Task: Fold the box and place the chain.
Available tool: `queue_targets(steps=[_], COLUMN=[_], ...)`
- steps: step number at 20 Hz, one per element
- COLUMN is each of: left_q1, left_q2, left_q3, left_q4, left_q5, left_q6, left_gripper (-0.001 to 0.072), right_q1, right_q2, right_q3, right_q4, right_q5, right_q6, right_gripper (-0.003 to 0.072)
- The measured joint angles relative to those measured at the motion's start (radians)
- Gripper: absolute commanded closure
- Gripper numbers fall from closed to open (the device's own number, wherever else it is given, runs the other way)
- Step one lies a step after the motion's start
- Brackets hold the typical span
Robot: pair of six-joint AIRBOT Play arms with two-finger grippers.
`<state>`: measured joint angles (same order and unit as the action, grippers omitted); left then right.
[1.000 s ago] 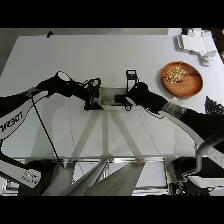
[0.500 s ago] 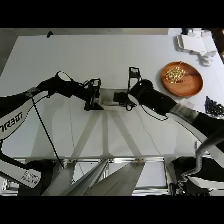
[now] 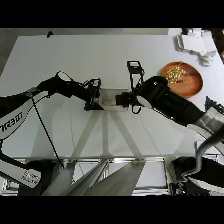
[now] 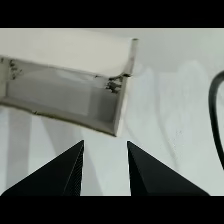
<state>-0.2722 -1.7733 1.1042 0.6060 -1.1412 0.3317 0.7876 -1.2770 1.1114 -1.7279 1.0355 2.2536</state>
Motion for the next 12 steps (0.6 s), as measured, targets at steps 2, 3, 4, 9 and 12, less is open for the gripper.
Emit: queue_targets(steps=[2, 3, 4, 9, 12], left_q1=[0.0, 0.0, 0.0, 0.0, 0.0], left_q2=[0.0, 0.0, 0.0, 0.0, 0.0], left_q3=[0.0, 0.0, 0.0, 0.0, 0.0], left_q4=[0.0, 0.0, 0.0, 0.0, 0.0], left_q5=[0.0, 0.0, 0.0, 0.0, 0.0], left_q6=[0.0, 0.0, 0.0, 0.0, 0.0], left_gripper=[0.0498, 0.0498, 0.0498, 0.0498, 0.0498], right_q1=[0.008, 0.006, -0.002, -0.151, -0.338], right_q2=[0.027, 0.042, 0.056, 0.133, 0.152], right_q3=[0.0, 0.0, 0.0, 0.0, 0.0], right_q4=[-0.004, -0.006, -0.008, -0.017, -0.016], right_q5=[0.012, 0.015, 0.015, 0.017, 0.016], right_q6=[-0.044, -0.063, -0.08, -0.189, -0.252], right_gripper=[0.0388, 0.0388, 0.0388, 0.032, -0.0004])
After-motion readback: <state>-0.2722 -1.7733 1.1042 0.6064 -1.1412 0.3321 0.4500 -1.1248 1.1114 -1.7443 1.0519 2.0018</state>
